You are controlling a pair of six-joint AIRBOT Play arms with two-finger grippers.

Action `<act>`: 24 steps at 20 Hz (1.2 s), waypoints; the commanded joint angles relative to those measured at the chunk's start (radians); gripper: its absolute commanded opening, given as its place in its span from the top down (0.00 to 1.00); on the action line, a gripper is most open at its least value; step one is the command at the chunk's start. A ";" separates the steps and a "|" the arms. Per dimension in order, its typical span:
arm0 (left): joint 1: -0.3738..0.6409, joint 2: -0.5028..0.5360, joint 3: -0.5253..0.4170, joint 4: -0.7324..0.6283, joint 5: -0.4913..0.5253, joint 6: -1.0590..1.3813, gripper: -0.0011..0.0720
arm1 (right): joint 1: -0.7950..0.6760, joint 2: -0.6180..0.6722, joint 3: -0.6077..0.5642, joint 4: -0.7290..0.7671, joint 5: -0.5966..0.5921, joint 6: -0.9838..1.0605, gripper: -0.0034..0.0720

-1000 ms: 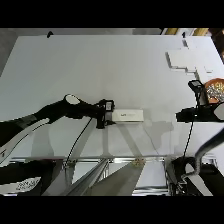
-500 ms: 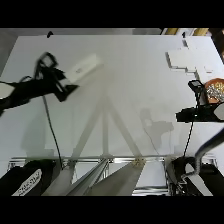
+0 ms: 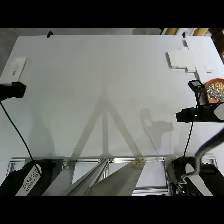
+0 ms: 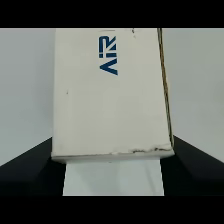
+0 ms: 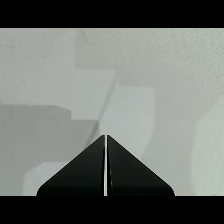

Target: Fold the box and place the chain.

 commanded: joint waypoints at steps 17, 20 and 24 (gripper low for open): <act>0.192 -0.256 -0.028 0.245 -0.204 -0.584 0.03 | -0.001 0.001 0.001 0.000 0.000 0.000 0.93; 0.177 -0.161 -0.028 0.222 -0.202 -0.567 0.04 | -0.001 0.001 0.001 0.000 0.000 0.000 0.93; 0.105 0.001 -0.028 0.221 -0.211 -0.534 0.04 | -0.001 0.001 0.001 0.000 0.000 0.000 0.93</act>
